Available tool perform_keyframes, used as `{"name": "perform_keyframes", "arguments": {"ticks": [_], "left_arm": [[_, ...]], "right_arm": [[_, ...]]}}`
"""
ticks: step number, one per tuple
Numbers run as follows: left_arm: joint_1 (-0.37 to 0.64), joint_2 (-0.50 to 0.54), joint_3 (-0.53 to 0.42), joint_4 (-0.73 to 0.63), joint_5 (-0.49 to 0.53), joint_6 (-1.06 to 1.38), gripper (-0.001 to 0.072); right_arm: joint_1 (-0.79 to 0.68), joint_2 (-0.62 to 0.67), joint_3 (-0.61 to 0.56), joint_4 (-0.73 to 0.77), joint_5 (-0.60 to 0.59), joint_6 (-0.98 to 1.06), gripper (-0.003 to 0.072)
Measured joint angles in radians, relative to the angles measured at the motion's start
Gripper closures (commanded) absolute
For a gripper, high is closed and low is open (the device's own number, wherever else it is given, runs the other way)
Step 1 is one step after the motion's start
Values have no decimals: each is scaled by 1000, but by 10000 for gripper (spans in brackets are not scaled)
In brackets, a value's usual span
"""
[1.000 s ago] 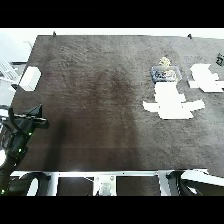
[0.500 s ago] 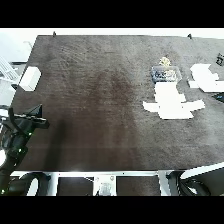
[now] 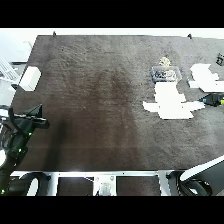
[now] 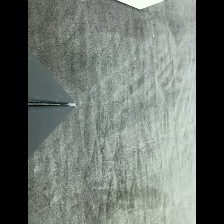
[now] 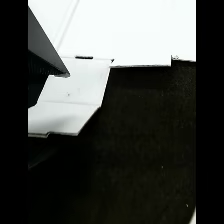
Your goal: Fold the box and place the chain.
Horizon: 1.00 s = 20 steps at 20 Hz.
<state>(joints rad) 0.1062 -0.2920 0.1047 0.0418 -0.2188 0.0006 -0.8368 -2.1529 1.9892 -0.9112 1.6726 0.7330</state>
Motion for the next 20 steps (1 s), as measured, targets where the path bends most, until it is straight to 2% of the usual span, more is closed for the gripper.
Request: {"name": "perform_keyframes", "arguments": {"ticks": [5,6,9,13,15,16,18,20], "left_arm": [[0,0,0,0,0,0,686],[0,0,0,0,0,0,686],[0,0,0,0,0,0,686],[0,0,0,0,0,0,686],[0,0,0,0,0,0,686],[0,0,0,0,0,0,686],[0,0,0,0,0,0,686],[0,0,0,0,0,0,686]], "right_arm": [[16,-11,-5,-6,37,17,192],[20,-11,-5,-6,43,18,240],[29,-13,-12,-7,56,22,241],[43,-13,-32,-7,71,23,407],[50,-13,-43,-7,79,23,410],[53,-13,-47,-2,83,23,455],[58,-13,-55,18,95,23,672],[60,-13,-60,48,113,23,673]]}}
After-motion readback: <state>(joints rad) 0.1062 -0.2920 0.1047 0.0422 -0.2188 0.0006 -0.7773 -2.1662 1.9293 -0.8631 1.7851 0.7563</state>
